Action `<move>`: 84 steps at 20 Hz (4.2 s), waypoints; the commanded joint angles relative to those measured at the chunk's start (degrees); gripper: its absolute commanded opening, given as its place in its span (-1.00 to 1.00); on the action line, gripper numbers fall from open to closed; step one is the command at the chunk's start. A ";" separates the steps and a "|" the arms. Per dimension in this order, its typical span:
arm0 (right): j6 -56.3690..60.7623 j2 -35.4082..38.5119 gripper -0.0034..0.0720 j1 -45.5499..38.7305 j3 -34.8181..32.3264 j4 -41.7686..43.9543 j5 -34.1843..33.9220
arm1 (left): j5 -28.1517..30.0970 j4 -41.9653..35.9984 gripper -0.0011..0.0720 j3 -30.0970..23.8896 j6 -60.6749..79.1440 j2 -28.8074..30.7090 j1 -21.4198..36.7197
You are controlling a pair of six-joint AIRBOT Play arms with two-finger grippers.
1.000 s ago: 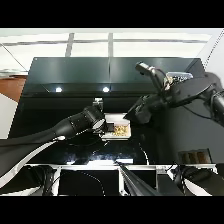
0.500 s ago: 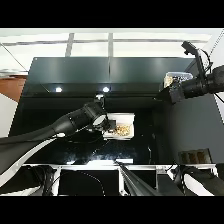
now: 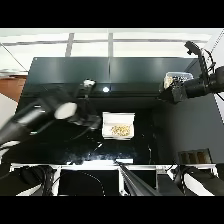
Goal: Fold the box and place the chain.
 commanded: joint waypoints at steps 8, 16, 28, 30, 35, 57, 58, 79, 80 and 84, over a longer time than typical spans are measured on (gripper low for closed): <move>12.28 -0.04 0.96 -0.07 -0.17 -15.34 7.43 | 24.28 -32.02 0.98 -30.25 49.48 17.09 22.67; 16.44 -0.04 0.96 -0.07 -1.27 -22.69 2.62 | 24.94 -39.26 0.97 -29.40 86.84 9.64 21.75; 17.51 -0.04 0.96 -0.02 -7.65 -22.60 2.78 | 27.23 -64.57 0.91 -29.35 128.58 -1.03 21.68; 16.15 -0.04 0.96 -0.02 -7.65 -21.31 3.04 | 27.34 -65.29 0.91 -29.31 128.61 -2.60 21.68; 15.89 -0.04 0.96 -0.02 -7.65 -20.15 5.79 | 27.45 -65.29 0.93 -29.33 128.56 -4.46 21.68; 15.82 -0.04 0.96 -0.02 -7.65 -18.91 7.15 | 29.44 -66.60 0.98 -29.31 128.56 -8.00 18.23; 15.82 -0.04 0.96 -0.02 -7.65 -18.91 7.13 | 29.24 -66.62 0.98 -29.31 128.56 -8.04 18.10; 15.80 -0.04 0.96 -0.02 -7.65 -18.88 7.13 | 30.51 -68.67 0.97 -29.03 128.56 -9.55 15.15; 15.80 -0.04 0.96 -0.02 -7.65 -18.88 7.13 | 30.62 -68.02 0.97 -28.96 128.52 -9.64 14.45; 15.50 -0.04 0.96 -0.02 -7.65 -18.82 7.13 | 31.63 -66.99 0.97 -28.89 127.93 -9.66 13.46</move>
